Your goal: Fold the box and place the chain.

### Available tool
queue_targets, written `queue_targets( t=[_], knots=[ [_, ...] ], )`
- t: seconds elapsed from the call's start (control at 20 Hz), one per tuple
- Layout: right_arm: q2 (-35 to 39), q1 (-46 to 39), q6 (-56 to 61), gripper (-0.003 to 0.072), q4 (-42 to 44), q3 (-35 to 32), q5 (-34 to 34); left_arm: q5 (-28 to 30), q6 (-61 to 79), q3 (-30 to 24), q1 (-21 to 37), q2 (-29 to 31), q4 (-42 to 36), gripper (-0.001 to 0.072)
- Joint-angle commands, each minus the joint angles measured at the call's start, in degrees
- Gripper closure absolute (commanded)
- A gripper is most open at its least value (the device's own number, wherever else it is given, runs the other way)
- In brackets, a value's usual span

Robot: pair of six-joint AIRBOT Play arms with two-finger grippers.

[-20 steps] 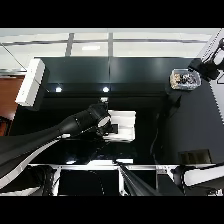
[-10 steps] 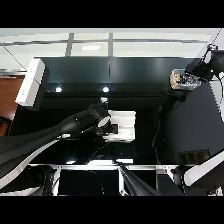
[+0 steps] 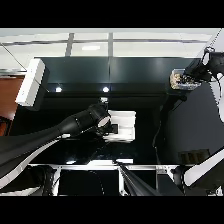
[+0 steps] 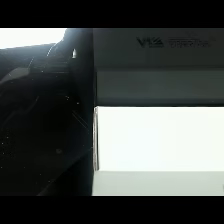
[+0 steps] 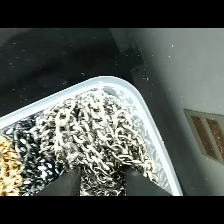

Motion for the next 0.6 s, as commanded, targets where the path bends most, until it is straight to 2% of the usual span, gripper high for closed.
queue_targets(
  t=[0.0, 0.1, 0.15, 0.2, 0.35, 0.55],
  knots=[
    [-0.33, -0.2, -1.7, 0.039, 0.2, 0.07, 1.14, 0.04, 0.02, 0.04, -0.04, -0.02, 0.02, 0.0676],
    [-0.42, -0.31, -3.1, 0.0391, 0.35, 0.07, 2.67, 0.07, 0.02, 0.04, -0.04, -0.02, 0.02, 0.0676],
    [-0.39, -0.35, -4.11, 0.0543, 0.87, 0.07, 3.21, 0.07, 0.02, 0.04, -0.04, -0.02, 0.02, 0.0676],
    [-0.33, -0.52, -4.63, 0.0664, 2.12, 0.2, 3.45, 0.04, 0.02, 0.04, -0.04, -0.02, 0.02, 0.0676],
    [1.05, -0.72, -4.66, 0.0667, 6.25, 2.21, 3.04, 0.02, 0.02, 0.04, -0.04, -0.02, 0.0, 0.0676],
    [6.51, -0.96, -8.24, 0.0668, 6.23, 5.64, 3.08, 0.02, 0.02, 0.04, -0.04, -0.02, 0.0, 0.0676]
  ],
)
